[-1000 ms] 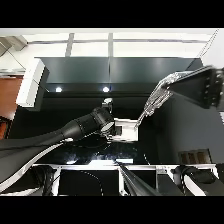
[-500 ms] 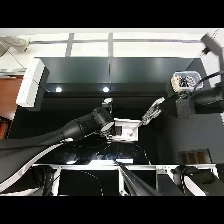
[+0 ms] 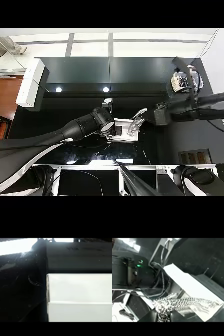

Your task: Fold the box and place the chain.

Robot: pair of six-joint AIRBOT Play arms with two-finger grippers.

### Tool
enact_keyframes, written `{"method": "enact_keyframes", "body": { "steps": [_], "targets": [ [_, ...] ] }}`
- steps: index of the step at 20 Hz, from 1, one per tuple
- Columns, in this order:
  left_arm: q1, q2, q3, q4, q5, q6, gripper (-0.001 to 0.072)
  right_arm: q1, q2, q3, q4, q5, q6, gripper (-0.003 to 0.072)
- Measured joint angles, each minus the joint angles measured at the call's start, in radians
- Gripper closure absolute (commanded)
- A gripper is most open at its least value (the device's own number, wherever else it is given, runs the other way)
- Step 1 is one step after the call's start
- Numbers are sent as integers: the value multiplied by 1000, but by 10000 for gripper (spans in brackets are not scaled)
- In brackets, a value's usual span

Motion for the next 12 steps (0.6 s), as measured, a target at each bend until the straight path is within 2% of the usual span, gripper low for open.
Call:
{"method": "enact_keyframes", "body": {
  "steps": [7, 12],
  "targets": [
    [0, 0, 0, 0, 0, 0, 684, 33, 0, -120, 14, -66, 3, 680],
    [0, 0, 0, 0, 0, 0, 684, 91, 0, -161, -1, -94, 11, 680]
  ]
}}
